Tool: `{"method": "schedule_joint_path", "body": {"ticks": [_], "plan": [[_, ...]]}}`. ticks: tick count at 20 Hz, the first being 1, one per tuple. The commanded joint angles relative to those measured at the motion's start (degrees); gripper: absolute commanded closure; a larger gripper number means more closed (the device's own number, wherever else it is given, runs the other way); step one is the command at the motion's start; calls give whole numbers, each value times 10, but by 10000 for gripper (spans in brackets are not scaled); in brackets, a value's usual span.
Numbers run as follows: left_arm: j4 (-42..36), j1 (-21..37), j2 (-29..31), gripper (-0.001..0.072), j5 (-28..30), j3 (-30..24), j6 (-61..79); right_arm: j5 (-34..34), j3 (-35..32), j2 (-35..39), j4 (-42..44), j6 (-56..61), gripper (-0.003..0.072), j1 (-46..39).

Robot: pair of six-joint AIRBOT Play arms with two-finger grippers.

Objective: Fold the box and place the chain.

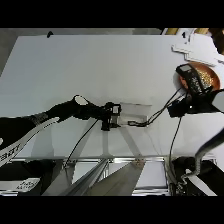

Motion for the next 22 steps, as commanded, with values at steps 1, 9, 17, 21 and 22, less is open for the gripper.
{"method": "schedule_joint_path", "body": {"ticks": [1, 9, 17, 21, 22], "plan": [[0, 0, 0, 560, 0, 0, 0, -82, -69, -28, 54, -6, 484, -25], [0, 0, 0, 560, 0, 0, 0, -139, -93, -152, 69, -10, 390, -25], [0, 0, 0, 560, 0, 0, 0, -199, -93, -181, 71, -21, 429, -25], [0, 0, 0, 560, 0, 0, 0, -193, -93, -181, 70, -19, 430, -25], [0, 0, 0, 560, 0, 0, 0, -193, -93, -181, 69, -16, 430, -25]]}}
